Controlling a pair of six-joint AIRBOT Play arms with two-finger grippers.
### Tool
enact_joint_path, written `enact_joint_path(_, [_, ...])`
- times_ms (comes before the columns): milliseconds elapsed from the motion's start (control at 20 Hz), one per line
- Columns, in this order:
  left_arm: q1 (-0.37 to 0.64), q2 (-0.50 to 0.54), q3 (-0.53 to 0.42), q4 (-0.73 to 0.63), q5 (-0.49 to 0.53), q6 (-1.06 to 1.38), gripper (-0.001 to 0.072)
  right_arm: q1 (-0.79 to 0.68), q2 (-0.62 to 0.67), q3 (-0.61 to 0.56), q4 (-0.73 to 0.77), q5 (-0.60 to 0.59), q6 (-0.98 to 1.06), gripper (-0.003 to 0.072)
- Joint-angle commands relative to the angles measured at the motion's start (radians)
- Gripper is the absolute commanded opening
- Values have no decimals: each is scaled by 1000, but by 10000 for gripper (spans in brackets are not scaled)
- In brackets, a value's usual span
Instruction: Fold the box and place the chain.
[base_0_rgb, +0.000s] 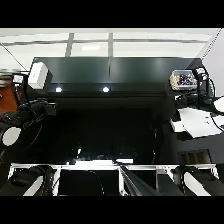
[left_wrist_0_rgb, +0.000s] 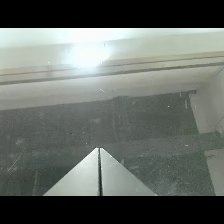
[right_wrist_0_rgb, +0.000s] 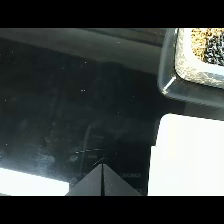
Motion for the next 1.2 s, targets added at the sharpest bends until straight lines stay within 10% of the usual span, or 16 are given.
enact_joint_path(0, [1,1,0,0,0,0,29,1,1,-1,0,0,0,17])
enact_joint_path(600, [1,1,0,-1,2,0,30,1,0,-1,2,-18,0,17])
enact_joint_path(1050, [-5,-68,-5,-50,380,-3,30,4,-13,-1,279,-211,5,18])
enact_joint_path(1100, [-5,-95,-5,-50,422,-3,68,4,-25,-1,277,-278,5,141])
enact_joint_path(1150, [-6,-128,-4,-50,458,-3,311,4,-43,-1,267,-338,5,611])
